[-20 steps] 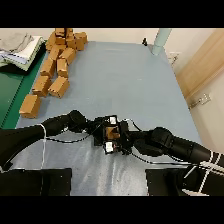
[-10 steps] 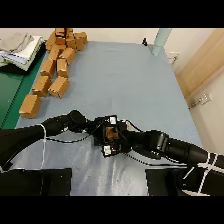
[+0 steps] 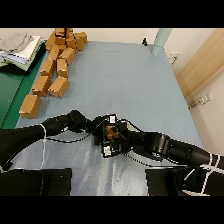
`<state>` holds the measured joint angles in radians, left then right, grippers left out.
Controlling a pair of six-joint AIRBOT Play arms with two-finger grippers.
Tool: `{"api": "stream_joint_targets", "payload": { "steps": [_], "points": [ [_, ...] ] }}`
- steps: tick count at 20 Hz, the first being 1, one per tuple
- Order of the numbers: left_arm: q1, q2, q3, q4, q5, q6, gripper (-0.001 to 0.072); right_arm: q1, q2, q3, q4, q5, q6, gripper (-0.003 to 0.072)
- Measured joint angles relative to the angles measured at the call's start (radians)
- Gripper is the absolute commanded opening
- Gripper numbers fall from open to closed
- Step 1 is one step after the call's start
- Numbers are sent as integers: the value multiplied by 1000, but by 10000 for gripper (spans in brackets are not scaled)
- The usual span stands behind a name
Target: Fold the box.
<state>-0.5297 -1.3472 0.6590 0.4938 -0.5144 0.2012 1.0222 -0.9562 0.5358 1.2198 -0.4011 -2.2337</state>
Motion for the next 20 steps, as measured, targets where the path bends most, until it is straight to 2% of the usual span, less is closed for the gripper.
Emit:
{"api": "stream_joint_targets", "payload": {
  "steps": [13, 20],
  "points": [
    [0, 0, 0, 6, -5, 2, 402, 2, 55, 2, -3, -3, -1, 433],
    [0, 0, 1, 6, -7, 2, 401, 0, 48, -20, 105, -50, 39, 433]
  ]
}}
